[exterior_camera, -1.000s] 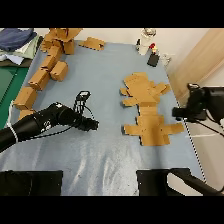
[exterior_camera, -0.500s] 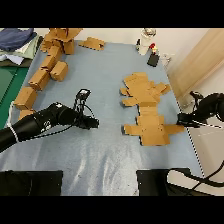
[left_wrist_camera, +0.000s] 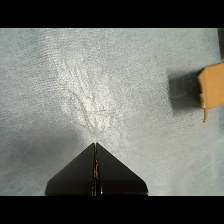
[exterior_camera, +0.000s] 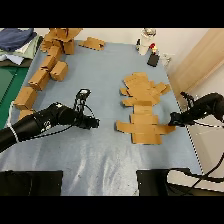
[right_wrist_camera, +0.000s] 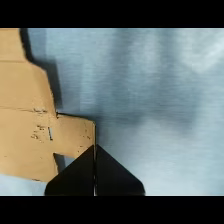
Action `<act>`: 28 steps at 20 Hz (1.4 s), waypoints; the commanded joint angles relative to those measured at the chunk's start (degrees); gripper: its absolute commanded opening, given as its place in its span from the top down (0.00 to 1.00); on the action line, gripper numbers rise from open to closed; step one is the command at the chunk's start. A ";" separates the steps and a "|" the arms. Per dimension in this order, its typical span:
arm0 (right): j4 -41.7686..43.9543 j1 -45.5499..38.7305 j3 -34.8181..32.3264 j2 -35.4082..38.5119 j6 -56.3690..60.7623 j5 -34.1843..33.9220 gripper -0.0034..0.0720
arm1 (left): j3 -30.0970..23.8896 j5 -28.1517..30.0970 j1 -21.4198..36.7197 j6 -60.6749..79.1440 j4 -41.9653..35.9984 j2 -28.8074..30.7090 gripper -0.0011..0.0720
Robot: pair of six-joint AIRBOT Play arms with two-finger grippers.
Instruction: Fold the box.
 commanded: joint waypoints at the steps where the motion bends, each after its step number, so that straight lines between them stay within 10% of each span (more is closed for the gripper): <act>1: 12.48 0.48 -0.20 -0.11 0.55 -3.80 0.95 | 0.00 -0.04 0.00 -0.48 -1.05 0.00 0.97; 13: 15.80 26.80 -13.18 2.23 6.95 8.35 0.95 | 3.87 -10.82 0.11 2.89 -6.34 0.13 0.97; 15: 15.85 27.08 -13.22 2.23 8.83 7.76 0.52 | 4.52 -11.32 0.11 3.19 -6.58 0.11 0.96; 16: 15.80 27.32 -13.25 2.23 8.94 7.02 0.45 | 4.63 -11.43 0.11 4.15 -6.99 0.11 0.68; 17: 15.78 27.54 -13.33 2.23 8.94 6.88 0.47 | 4.63 -11.52 0.11 4.13 -7.21 0.11 0.49; 24: 17.66 32.13 -13.35 2.16 5.14 6.86 0.95 | 4.66 -13.86 4.11 7.54 -12.37 0.11 0.49; 28: 17.70 38.73 -13.51 3.32 2.97 12.39 0.95 | 4.63 -21.79 14.10 19.41 -26.27 0.11 0.48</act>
